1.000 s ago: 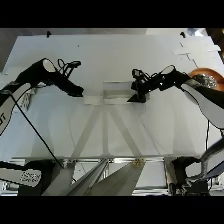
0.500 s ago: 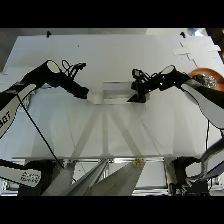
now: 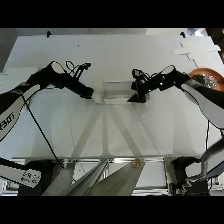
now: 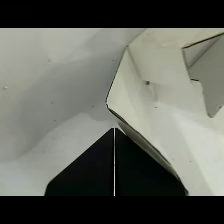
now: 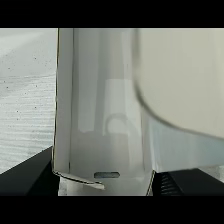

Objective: Fold the box and place the chain.

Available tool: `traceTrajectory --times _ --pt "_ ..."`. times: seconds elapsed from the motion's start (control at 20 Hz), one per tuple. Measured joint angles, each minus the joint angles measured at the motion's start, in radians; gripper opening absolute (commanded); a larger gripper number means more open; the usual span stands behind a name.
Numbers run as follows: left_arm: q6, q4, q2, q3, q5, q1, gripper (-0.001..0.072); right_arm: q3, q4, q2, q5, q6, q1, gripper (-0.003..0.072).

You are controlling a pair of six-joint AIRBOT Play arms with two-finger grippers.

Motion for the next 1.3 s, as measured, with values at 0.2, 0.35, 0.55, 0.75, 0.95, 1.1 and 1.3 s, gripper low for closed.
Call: traceTrajectory --times 0.2,0.35,0.55,0.75,0.95,1.1,1.3 --pt "0.018 -0.038 -0.001 0.0 -0.023 -0.001 0.0104 0.0 0.0 0.0 0.0 0.0 0.0 0.0493" --pt "0.041 -0.106 -0.001 0.0 -0.028 -0.001 0.0105 0.0 0.0 0.0 0.0 0.0 0.0 0.0493" --pt "0.074 -0.199 -0.001 0.0 -0.03 -0.001 0.0312 0.0 0.0 0.0 0.0 0.0 0.0 0.0493" --pt "0.092 -0.237 -0.005 0.0 -0.031 -0.002 0.0355 0.0 0.0 0.0 0.0 0.0 0.0 0.0493" --pt "0.106 -0.248 -0.021 0.0 -0.029 -0.009 0.0459 0.0 0.0 0.0 0.0 0.0 0.0 0.0493" --pt "0.111 -0.255 -0.041 0.0 -0.015 -0.021 0.0517 0.0 0.0 0.0 0.0 0.0 0.0 0.0493" --pt "0.106 -0.267 -0.059 0.0 0.023 -0.037 0.0516 0.0 -0.001 0.0 -0.001 -0.001 0.0 0.0493"
